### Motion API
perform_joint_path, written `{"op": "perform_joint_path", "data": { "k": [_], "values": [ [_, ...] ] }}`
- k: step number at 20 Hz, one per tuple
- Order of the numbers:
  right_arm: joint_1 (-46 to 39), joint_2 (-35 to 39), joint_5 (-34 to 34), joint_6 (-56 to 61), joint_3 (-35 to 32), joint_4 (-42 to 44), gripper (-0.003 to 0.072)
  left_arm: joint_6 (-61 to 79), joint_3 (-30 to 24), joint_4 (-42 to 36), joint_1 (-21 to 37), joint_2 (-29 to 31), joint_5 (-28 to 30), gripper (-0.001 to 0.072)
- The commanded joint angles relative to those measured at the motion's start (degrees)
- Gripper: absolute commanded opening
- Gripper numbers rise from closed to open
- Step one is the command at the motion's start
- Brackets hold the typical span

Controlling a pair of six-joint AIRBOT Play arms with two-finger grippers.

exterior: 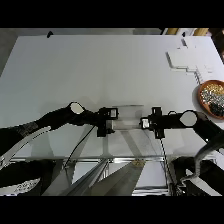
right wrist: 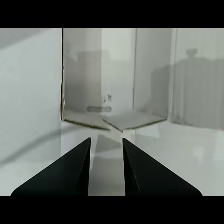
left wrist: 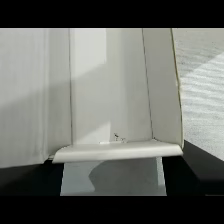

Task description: Fold the box and place the chain.

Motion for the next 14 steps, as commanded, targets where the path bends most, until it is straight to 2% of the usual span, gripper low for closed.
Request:
{"op": "perform_joint_path", "data": {
  "k": [1,4,5,7,11,12,14],
  "values": [
    [-1.1,-3.8,-3.0,-9.7,0.0,10.0,0.0216,0.0,0.0,0.0,0.0,0.0,0.0,0.0334],
    [-1.5,-4.2,0.3,-10.8,0.0,12.9,0.0214,0.0,0.0,0.0,0.0,0.0,0.0,0.0334],
    [-1.5,-4.2,0.9,-11.2,0.0,14.1,0.0185,0.0,0.0,0.0,0.0,0.0,0.0,0.0334],
    [-1.4,-4.2,4.0,-11.3,0.0,18.5,0.0176,0.0,0.0,0.0,0.0,0.0,0.0,0.0334],
    [1.4,-5.0,4.7,-12.1,0.0,19.5,0.0180,0.0,0.0,0.0,0.0,0.0,0.0,0.0334],
    [1.7,-6.0,4.6,-13.1,0.0,19.8,0.0201,0.0,0.0,0.0,0.0,0.0,0.0,0.0334],
    [1.9,-8.4,4.0,-14.0,0.0,21.4,0.0340,0.0,0.0,0.0,0.0,0.0,-0.1,0.0334]
  ]
}}
